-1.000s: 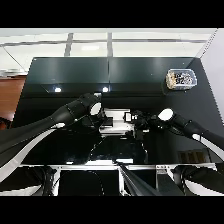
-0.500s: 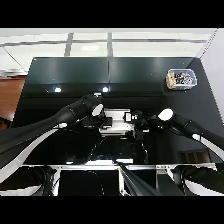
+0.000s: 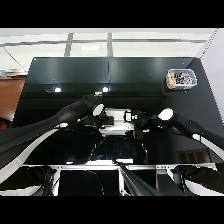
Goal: Fold the box and place the chain.
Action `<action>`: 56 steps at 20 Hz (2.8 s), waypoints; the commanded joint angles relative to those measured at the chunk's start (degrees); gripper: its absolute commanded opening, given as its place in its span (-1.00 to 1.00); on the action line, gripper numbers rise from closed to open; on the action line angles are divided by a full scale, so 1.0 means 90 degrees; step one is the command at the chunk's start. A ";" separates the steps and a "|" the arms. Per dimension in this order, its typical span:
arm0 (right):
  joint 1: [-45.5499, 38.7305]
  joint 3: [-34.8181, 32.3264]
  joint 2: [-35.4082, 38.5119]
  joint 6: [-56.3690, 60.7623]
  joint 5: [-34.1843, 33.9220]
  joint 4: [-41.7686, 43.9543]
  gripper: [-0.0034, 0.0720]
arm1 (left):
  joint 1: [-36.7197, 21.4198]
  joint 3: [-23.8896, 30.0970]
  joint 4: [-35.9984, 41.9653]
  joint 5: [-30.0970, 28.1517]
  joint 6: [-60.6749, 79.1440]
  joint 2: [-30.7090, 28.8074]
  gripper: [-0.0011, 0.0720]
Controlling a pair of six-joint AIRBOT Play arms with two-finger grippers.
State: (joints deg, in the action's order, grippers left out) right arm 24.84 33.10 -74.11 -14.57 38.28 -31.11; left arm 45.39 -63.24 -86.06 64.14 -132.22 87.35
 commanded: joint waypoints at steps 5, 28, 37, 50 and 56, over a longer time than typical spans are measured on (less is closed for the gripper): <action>0.0005 -0.0002 -0.0002 0.0000 0.0007 -0.0002 -0.44 | 0.0002 -0.0007 0.0024 -0.0058 -0.0002 0.0002 -0.89; -0.0063 0.0024 0.1280 0.1494 0.0682 -0.2288 0.97 | 0.0002 -0.0007 0.0022 -0.0017 -0.0002 0.0002 -0.89; -0.0005 0.0024 0.1270 0.1139 0.0340 -0.1141 -0.45 | 0.0002 -0.0007 0.0022 -0.0022 -0.0002 0.0002 -0.89; 0.0296 0.0024 0.0736 0.1163 0.0049 -0.0044 -0.44 | 0.0002 -0.0007 0.0024 -0.0024 -0.0002 0.0002 -0.89; 0.0296 0.0024 0.0736 0.1280 0.0015 0.0007 0.04 | 0.0002 -0.0007 0.0022 -0.0053 -0.0002 0.0002 -0.89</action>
State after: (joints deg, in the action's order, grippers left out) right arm 27.44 33.28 -67.40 -3.60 38.61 -31.64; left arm 45.39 -63.29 -85.82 63.66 -132.29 87.35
